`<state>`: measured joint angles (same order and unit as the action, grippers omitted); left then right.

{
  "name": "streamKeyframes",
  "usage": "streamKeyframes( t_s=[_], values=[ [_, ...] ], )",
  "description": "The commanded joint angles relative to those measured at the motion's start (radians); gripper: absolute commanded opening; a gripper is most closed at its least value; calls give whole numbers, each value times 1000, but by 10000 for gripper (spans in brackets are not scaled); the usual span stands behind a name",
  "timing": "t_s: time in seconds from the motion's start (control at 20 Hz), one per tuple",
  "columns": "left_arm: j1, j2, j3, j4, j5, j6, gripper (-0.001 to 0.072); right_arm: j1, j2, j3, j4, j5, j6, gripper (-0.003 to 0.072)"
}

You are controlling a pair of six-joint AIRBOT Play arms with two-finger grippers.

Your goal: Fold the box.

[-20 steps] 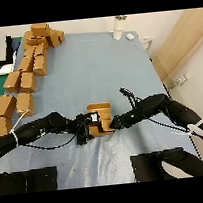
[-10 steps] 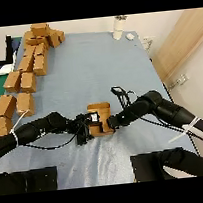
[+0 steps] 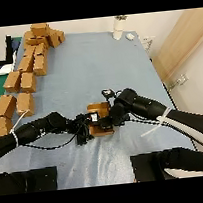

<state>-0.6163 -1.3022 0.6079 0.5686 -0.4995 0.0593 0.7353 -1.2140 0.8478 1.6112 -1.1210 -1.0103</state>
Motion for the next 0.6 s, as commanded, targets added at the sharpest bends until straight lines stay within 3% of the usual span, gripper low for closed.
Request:
streamKeyframes(
  t_s=[0.0, 0.3, 0.35, 0.55],
  values=[
    [-1, -1, 0, 0, 0, 0, 422, 9, -56, 52, -25, -56, 69, 388],
    [-1, -1, 0, 0, 0, 0, 422, 9, -129, 67, -18, -66, 108, 371],
    [-1, -1, 0, 0, 0, 0, 422, 9, -136, 71, -18, -66, 114, 324],
    [-1, -1, 0, 0, 0, 0, 422, 12, -140, 72, -18, -72, 114, 5]
  ],
)
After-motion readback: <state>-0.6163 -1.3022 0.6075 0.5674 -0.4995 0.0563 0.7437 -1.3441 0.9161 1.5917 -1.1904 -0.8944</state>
